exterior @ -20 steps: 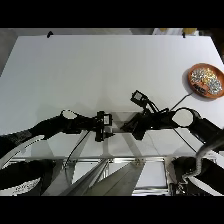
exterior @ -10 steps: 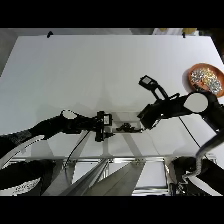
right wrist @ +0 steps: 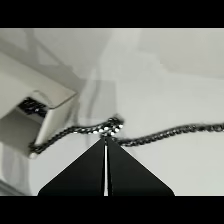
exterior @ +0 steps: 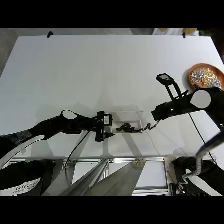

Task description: Fold the box and place the chain.

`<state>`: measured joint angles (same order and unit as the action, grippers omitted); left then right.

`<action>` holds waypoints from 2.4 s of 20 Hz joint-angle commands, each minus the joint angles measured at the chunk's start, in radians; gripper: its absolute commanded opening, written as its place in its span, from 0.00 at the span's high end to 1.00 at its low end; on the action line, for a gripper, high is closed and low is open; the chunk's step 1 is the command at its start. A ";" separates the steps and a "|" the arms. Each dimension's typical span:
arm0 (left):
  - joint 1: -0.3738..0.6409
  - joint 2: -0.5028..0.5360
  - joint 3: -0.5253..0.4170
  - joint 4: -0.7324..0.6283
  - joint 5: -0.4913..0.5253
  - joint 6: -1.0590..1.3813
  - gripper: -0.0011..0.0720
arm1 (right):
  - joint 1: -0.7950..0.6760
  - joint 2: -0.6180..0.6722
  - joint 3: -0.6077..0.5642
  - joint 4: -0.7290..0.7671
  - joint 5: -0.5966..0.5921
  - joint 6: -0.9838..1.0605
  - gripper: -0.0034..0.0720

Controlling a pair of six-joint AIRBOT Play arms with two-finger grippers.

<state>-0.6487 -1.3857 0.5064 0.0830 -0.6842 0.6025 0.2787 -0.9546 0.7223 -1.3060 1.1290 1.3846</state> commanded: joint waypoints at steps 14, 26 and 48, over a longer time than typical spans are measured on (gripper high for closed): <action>-0.001 0.000 0.000 0.000 0.000 0.000 0.61 | -0.006 -0.050 -0.181 -0.044 -0.150 0.088 0.82; -0.001 0.000 0.000 0.000 0.000 0.000 0.61 | -0.006 -0.050 -0.181 -0.044 -0.150 0.108 0.93; -0.001 0.000 0.000 0.000 0.000 0.000 0.61 | -0.005 -0.139 -0.182 -0.034 -0.124 0.142 0.69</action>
<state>-0.6487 -1.3857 0.5064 0.0830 -0.6842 0.6025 0.2737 -1.0927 0.5411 -1.3338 1.0073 1.5192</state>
